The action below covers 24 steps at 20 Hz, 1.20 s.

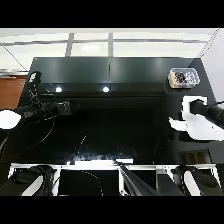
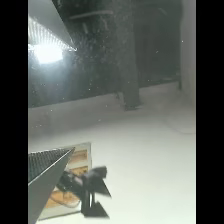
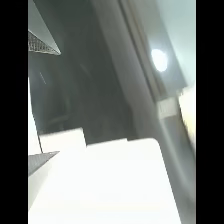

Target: Fold the box and place the chain.

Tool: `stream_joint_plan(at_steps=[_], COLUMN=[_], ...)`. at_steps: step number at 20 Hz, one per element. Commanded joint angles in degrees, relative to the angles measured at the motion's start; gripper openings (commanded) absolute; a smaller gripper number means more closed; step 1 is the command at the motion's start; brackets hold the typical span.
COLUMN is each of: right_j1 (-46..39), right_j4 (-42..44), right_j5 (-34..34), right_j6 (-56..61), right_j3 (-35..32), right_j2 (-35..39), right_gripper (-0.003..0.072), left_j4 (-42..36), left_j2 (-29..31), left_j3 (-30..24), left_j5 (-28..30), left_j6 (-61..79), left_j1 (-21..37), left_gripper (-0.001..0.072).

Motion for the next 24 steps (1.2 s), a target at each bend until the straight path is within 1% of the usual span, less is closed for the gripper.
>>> stream_joint_plan(at_steps=[1,4,8,9,10,12,13,15,17,18,19,21,22,23,24], right_j1=[-12.5,-26.7,-43.7,-46.8,-49.3,-52.1,-52.7,-52.8,-52.8,-52.9,-53.0,-53.0,-52.9,-52.6,-52.3], right_j4=[-6.7,-6.6,-5.4,-5.0,-2.6,5.3,9.1,11.1,11.9,15.2,19.7,28.4,30.3,30.4,29.6], right_j5=[-3.3,-2.4,2.0,2.4,2.8,4.8,7.4,13.9,18.3,21.2,24.6,34.6,39.0,41.0,41.5], right_j6=[4.9,4.9,4.8,3.3,-1.0,-10.1,-15.1,-20.8,-22.5,-26.9,-31.5,-38.8,-39.3,-39.3,-39.4], right_j3=[3.0,8.8,14.1,15.1,16.4,19.6,22.2,28.3,34.6,38.0,40.9,46.5,48.3,49.0,49.0], right_j2=[-7.2,-15.1,-23.3,-25.3,-27.6,-33.2,-37.0,-44.8,-51.8,-54.9,-57.7,-63.2,-65.6,-67.0,-67.8], right_gripper=[0.0720,0.0720,0.0720,0.0720,0.0720,0.0720,0.0720,0.0720,0.0720,0.0720,0.0720,0.0720,0.0720,0.0720,0.0720], left_j4=[-0.4,-0.4,-0.4,-0.4,-0.4,-0.4,-0.4,-0.4,-0.1,-0.1,-0.1,-0.2,-0.1,-0.1,-0.1], left_j2=[-0.2,-0.2,-0.2,-0.2,-0.2,-0.2,-0.2,-0.2,-0.2,-0.2,-0.2,-0.2,-0.2,-0.2,-0.2], left_j3=[0.0,0.0,0.0,0.0,0.0,0.0,0.0,0.0,0.0,0.0,0.0,0.0,0.0,0.0,0.0], left_j5=[-0.8,-0.7,-0.7,-0.7,-0.7,-0.7,-0.7,-0.7,-0.4,-0.1,0.3,0.9,0.9,0.9,0.9], left_j6=[-0.3,-0.2,-0.2,-0.2,-0.2,-0.2,-0.2,-0.2,0.0,0.0,0.0,0.0,0.0,0.0,0.0], left_j1=[0.0,0.1,0.0,0.0,0.0,0.0,0.0,0.0,0.0,0.0,0.0,0.0,0.0,0.0,0.0], left_gripper=[0.0707,0.0707,0.0707,0.0707,0.0707,0.0707,0.0707,0.0706,0.0706,0.0707,0.0707,0.0707,0.0707,0.0706,0.0707])
